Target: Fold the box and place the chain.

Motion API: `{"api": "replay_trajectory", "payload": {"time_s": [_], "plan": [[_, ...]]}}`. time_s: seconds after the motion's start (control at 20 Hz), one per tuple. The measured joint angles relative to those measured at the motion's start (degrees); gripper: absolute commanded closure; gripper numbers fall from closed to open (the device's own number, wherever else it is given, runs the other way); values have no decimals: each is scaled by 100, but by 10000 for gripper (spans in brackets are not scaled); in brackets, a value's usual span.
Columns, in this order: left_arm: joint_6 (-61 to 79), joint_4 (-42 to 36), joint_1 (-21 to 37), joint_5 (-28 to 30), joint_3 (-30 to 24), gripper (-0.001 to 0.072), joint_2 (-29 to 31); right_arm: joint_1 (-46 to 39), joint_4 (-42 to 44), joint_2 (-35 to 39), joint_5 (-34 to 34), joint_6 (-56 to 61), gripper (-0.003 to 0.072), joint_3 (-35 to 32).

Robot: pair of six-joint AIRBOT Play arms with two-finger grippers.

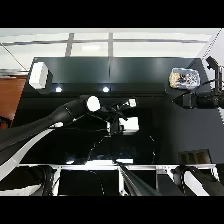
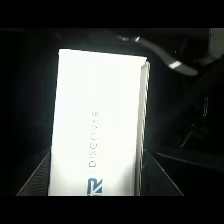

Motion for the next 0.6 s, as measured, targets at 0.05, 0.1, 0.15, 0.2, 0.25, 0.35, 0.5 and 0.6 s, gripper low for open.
{"api": "replay_trajectory", "payload": {"time_s": [0.05,0.1,0.15,0.2,0.25,0.35,0.5,0.6], "plan": [[2,116,-55,4,0,2,-4,0,2,0,0,2,669,-2],[2,192,-101,17,0,2,-4,0,9,0,-2,2,669,0],[2,256,-146,46,0,2,-9,0,33,0,-4,2,669,0],[2,304,-186,74,0,2,-20,0,35,0,-4,4,669,0],[2,341,-225,133,0,2,-42,0,35,0,-7,4,669,0],[4,487,-306,308,0,38,-120,0,37,0,-7,11,669,-2],[-162,863,-369,442,4,375,-175,-7,-4,0,-7,28,669,-2],[-514,1145,-372,437,4,381,-107,-11,-83,0,-4,31,669,0]]}}
